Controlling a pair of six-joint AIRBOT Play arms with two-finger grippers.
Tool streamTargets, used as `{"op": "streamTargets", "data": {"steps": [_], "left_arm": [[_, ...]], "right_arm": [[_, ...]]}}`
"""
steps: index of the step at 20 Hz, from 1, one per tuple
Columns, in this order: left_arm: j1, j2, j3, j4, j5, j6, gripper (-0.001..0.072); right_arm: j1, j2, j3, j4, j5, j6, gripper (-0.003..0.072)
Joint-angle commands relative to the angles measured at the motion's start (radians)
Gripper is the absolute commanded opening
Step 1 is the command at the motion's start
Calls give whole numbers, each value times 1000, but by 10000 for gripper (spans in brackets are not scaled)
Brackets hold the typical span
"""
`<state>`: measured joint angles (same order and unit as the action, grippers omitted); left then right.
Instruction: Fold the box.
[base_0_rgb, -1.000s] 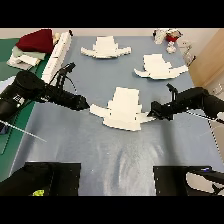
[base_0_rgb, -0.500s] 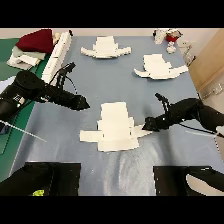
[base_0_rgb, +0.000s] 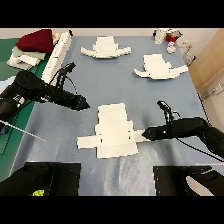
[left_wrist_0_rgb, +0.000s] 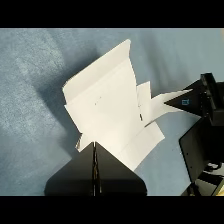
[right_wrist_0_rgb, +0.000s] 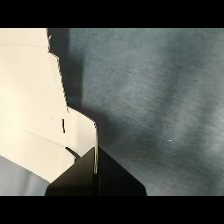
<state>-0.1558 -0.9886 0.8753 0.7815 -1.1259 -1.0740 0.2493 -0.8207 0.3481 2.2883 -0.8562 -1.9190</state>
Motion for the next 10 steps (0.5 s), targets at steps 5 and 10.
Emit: {"op": "streamTargets", "data": {"steps": [5,10], "left_arm": [[0,1,-1,0,0,3,13],[0,0,-1,-40,22,-41,13]], "right_arm": [[8,26,-20,2,47,19,2],[8,26,-20,2,49,19,3]]}}
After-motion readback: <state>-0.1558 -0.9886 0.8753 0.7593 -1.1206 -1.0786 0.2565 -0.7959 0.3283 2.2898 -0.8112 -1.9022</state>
